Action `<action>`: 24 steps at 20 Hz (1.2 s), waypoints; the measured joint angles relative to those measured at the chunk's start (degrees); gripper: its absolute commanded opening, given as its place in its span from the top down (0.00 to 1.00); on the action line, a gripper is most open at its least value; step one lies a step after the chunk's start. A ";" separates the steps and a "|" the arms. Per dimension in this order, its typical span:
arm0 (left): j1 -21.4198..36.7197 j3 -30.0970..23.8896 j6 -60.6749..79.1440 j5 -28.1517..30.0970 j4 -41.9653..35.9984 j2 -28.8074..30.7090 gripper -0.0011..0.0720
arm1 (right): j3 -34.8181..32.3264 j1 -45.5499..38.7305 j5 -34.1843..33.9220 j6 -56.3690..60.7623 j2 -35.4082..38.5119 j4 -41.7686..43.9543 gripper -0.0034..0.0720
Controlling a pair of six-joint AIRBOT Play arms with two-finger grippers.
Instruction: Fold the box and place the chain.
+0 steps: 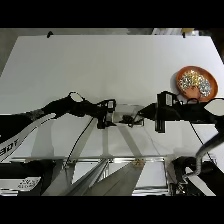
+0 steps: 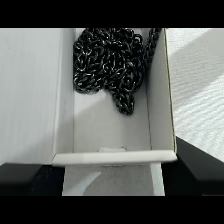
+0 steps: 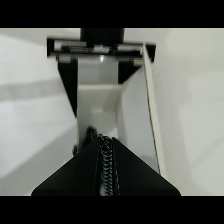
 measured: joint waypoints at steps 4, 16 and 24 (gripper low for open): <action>0.00 0.00 0.02 0.00 0.00 0.00 0.53 | 0.00 0.00 0.00 -1.88 0.26 8.76 0.93; 0.00 0.00 0.00 0.00 -0.02 0.00 0.53 | 0.00 0.00 -3.82 -3.15 -0.07 11.13 0.93; 0.00 0.00 0.02 0.00 -0.02 0.00 0.53 | -2.27 -0.15 -4.33 -1.27 -2.01 -0.11 0.52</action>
